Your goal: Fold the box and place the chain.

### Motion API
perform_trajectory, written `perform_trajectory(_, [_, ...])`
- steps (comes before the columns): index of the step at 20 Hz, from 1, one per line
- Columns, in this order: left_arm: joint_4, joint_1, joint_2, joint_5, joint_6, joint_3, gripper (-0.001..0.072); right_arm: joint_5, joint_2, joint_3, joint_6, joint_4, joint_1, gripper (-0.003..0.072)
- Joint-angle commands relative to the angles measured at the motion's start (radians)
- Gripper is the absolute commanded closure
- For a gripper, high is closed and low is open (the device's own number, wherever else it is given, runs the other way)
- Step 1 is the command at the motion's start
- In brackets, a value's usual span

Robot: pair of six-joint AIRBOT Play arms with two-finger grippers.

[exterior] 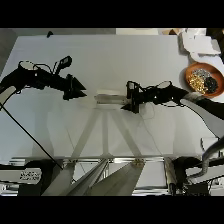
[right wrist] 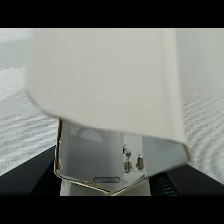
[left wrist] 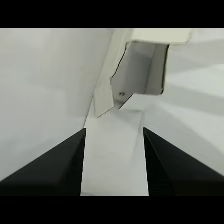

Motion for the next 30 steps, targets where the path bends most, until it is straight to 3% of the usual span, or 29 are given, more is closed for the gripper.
perform_trajectory(1, [0.047, -0.024, -0.025, 0.074, 0.095, -0.001, 0.0295, 0.001, 0.0, 0.001, 0.0, 0.0, 0.0, 0.0323])
perform_trajectory(4, [0.047, -0.079, -0.032, 0.147, 0.224, -0.001, 0.0334, 0.001, 0.0, 0.001, 0.0, 0.0, 0.0, 0.0323])
perform_trajectory(8, [0.055, -0.118, -0.067, 0.246, 0.224, -0.001, 0.0253, 0.001, 0.0, 0.001, 0.0, 0.0, 0.0, 0.0323])
perform_trajectory(12, [0.132, -0.145, -0.092, 0.224, 0.224, -0.003, 0.0254, 0.001, 0.0, 0.001, 0.0, 0.0, 0.0, 0.0323])
perform_trajectory(20, [0.097, -0.152, -0.099, 0.131, 0.314, -0.003, 0.0256, 0.001, 0.0, 0.001, 0.0, 0.0, 0.0, 0.0323])
perform_trajectory(21, [0.089, -0.155, -0.1, 0.129, 0.314, -0.003, 0.0269, 0.001, 0.0, 0.001, 0.0, 0.0, 0.0, 0.0323])
perform_trajectory(22, [0.089, -0.158, -0.102, 0.119, 0.314, -0.003, 0.0328, 0.001, 0.0, 0.001, 0.0, 0.001, 0.0, 0.0323])
perform_trajectory(25, [0.086, -0.164, -0.119, 0.06, 0.332, -0.003, 0.0338, 0.001, 0.0, 0.001, 0.0, 0.0, 0.0, 0.0323])
perform_trajectory(27, [0.081, -0.167, -0.122, 0.06, 0.332, -0.003, 0.0378, 0.001, 0.0, 0.001, 0.0, 0.0, 0.0, 0.0323])
perform_trajectory(30, [0.059, -0.167, -0.122, 0.074, 0.333, -0.003, 0.0379, 0.001, 0.0, 0.001, 0.0, 0.0, 0.0, 0.0323])
